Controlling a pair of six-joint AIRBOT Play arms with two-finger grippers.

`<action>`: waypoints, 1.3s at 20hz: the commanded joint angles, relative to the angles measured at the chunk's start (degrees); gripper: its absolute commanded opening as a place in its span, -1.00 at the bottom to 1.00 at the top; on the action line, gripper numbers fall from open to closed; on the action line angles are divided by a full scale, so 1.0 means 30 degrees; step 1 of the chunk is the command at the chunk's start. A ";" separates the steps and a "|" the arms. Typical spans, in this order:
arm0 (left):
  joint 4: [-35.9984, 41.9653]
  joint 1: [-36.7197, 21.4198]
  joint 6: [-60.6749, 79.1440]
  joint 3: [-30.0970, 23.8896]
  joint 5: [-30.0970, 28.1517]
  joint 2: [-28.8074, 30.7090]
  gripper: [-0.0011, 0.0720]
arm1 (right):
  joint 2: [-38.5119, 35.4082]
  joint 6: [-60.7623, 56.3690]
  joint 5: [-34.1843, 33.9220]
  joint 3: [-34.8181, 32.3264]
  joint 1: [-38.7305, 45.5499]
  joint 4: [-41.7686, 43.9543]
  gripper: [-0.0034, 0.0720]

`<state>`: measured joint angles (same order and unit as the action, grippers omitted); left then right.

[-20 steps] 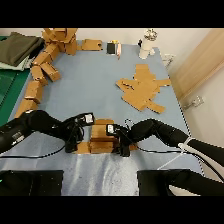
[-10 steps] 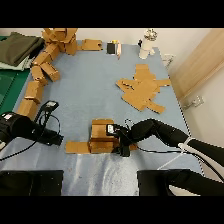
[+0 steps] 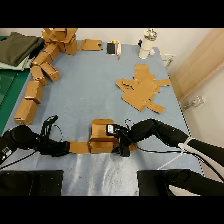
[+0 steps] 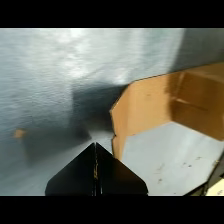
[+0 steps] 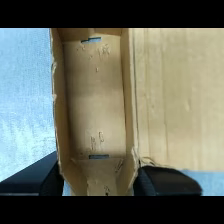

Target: Fold the box.

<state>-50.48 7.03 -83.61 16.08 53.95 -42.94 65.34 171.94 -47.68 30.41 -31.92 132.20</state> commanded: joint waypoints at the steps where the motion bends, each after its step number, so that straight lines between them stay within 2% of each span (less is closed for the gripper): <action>1: 0.4371 -0.0073 0.2630 -0.0605 -0.1668 -0.0015 -0.94 | 0.0015 0.0000 0.0007 0.0015 -0.0007 0.0000 0.33; 3: 0.5770 -0.0073 0.3599 -0.0801 -0.2222 -0.0022 -0.94 | 0.0015 0.0000 0.0007 0.0015 -0.0007 0.0000 0.33; 10: 0.6987 -0.0066 0.4583 -0.0816 -0.1246 0.0823 -0.94 | 0.0015 0.0000 0.0007 0.0015 -0.0007 -0.0007 0.33; 13: 0.8298 0.0233 0.5370 -0.0823 -0.0969 0.0991 -0.94 | 0.0015 0.0000 0.0007 0.0015 -0.0007 0.0000 0.33; 15: 0.8684 0.1632 0.5348 -0.0816 -0.2113 0.0780 -0.94 | 0.0015 0.0000 0.0007 0.0015 -0.0007 0.0000 0.33; 18: 0.8663 0.4328 0.4838 -0.0692 -0.4801 -0.0102 -0.94 | 0.0015 0.0000 0.0007 0.0015 -0.0007 0.0000 0.33; 20: 0.8269 0.5515 0.4146 -0.0204 -0.5646 -0.0648 -0.95 | 0.0015 0.0000 0.0007 0.0015 -0.0015 0.0000 0.33; 22: 0.5916 0.6295 0.1734 0.0525 -0.6222 -0.0729 -0.96 | 0.0015 0.0000 0.0007 0.0015 -0.0007 0.0000 0.33; 26: -0.3840 0.8444 -0.7919 0.2696 -0.5748 -0.0736 -0.96 | 0.0015 0.0000 0.0007 0.0015 -0.0007 0.0000 0.33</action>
